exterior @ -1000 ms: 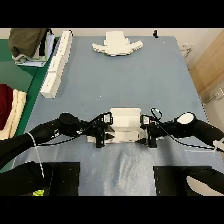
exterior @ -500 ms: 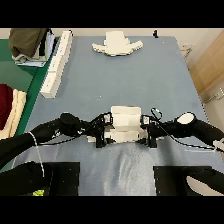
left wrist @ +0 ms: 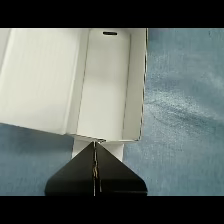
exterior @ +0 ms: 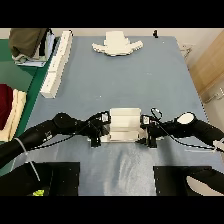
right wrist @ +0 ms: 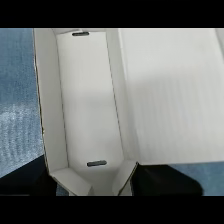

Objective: Fold the box.

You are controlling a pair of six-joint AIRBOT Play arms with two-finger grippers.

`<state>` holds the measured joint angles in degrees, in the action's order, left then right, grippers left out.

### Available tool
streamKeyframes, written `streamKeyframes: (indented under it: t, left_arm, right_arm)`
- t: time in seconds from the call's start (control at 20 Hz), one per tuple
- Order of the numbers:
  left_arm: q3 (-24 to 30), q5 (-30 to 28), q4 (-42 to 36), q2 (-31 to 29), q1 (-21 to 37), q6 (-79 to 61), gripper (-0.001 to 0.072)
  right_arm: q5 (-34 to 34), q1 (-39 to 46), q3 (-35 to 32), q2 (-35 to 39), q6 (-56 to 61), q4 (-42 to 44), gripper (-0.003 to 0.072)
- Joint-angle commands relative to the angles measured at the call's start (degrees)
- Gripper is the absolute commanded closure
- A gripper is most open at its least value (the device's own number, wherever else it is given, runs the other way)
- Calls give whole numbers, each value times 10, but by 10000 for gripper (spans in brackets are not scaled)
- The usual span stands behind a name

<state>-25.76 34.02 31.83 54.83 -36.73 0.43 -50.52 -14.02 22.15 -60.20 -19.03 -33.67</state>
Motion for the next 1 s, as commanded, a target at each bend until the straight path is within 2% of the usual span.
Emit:
streamKeyframes:
  t: [0.0, 0.05, 0.15, 0.25, 0.3, 0.35, 0.45, 0.55, 0.6, 0.75, 0.95]
  left_arm:
    - [0, -4, 125, -72, 0, 177, 697]
    - [0, -4, 162, -96, 1, 256, 696]
    - [-1, 11, 267, -139, 26, 544, 697]
    - [-6, 96, 372, -161, 90, 812, 697]
    - [-7, 153, 388, -165, 135, 867, 697]
    - [-7, 203, 377, -162, 185, 880, 697]
    - [-7, 264, 326, -140, 268, 870, 696]
    - [-7, 286, 246, -100, 329, 811, 697]
    - [-7, 286, 210, -80, 342, 793, 697]
    - [-7, 276, 141, -13, 334, 771, 698]
    - [-2, 220, 130, 50, 266, 779, 699]
  right_arm:
    - [0, 0, 0, 0, 0, 0, 84]
    - [0, 0, 0, 0, 0, 0, 85]
    - [0, 0, 0, 0, 0, 0, 84]
    - [0, 0, 0, 0, 0, 0, 84]
    - [0, 0, 0, 0, 0, 0, 84]
    - [0, 0, 0, 0, 0, 0, 84]
    - [0, 0, 0, 0, 0, 0, 84]
    - [0, 0, 0, 0, 0, 0, 84]
    - [0, 0, 0, 0, 0, 0, 84]
    - [0, 0, 0, 0, 0, 0, 84]
    - [0, 0, 0, 0, 0, 0, 84]
